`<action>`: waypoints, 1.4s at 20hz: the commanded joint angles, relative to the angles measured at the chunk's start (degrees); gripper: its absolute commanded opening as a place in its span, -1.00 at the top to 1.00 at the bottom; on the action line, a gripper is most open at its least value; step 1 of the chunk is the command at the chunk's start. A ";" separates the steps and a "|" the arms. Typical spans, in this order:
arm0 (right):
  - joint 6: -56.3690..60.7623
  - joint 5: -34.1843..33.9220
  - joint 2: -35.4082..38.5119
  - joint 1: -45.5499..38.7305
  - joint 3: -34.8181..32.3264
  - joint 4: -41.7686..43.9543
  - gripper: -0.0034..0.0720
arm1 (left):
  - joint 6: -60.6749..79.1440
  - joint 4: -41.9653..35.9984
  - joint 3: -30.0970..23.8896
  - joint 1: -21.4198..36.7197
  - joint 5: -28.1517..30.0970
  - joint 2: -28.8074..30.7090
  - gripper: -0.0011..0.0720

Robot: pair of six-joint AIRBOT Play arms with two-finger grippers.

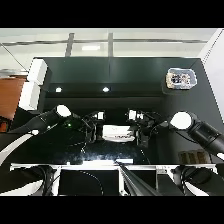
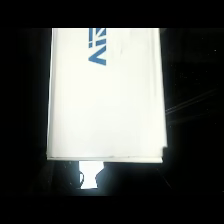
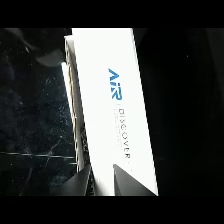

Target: Fold the box and place the chain.

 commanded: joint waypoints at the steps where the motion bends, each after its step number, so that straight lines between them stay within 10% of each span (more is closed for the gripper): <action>1: 0.28 1.03 0.02 0.00 0.00 -0.15 0.45 | 0.02 0.02 0.04 0.00 0.00 0.00 -0.30; 28: 5.18 1.11 -1.81 0.00 -0.02 -2.08 0.45 | 0.02 0.02 0.04 0.00 0.00 0.00 -0.30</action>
